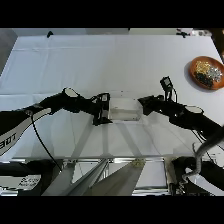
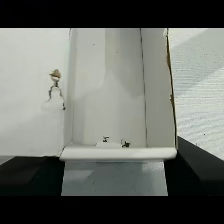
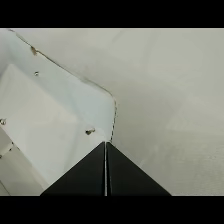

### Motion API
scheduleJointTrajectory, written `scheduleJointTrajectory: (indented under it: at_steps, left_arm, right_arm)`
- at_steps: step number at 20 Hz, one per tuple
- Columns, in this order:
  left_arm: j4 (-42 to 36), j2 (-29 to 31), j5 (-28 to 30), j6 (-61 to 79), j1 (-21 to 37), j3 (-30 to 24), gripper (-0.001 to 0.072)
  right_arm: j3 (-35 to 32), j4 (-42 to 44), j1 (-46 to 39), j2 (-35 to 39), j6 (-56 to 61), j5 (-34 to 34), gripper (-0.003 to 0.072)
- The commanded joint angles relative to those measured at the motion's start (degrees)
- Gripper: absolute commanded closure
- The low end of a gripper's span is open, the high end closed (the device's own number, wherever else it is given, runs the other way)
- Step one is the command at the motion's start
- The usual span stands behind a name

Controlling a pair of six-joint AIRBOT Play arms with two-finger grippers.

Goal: Fold the box and place the chain.

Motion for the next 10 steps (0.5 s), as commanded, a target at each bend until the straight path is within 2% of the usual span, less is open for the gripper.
scheduleJointTrajectory:
  at_steps: [1,6,10]
  left_arm:
    - [0.02,0.00,0.00,0.00,0.07,-0.02,0.0365]
    - [0.02,0.00,0.00,0.00,0.04,-0.02,0.0365]
    - [0.02,0.00,0.00,-0.02,0.04,-0.02,0.0365]
  right_arm:
    - [0.04,-6.80,-0.02,-0.09,6.14,0.52,0.0677]
    - [0.02,-12.66,-0.02,-1.86,12.17,1.31,0.0677]
    - [0.04,-12.68,-0.02,-3.72,12.17,2.29,0.0677]
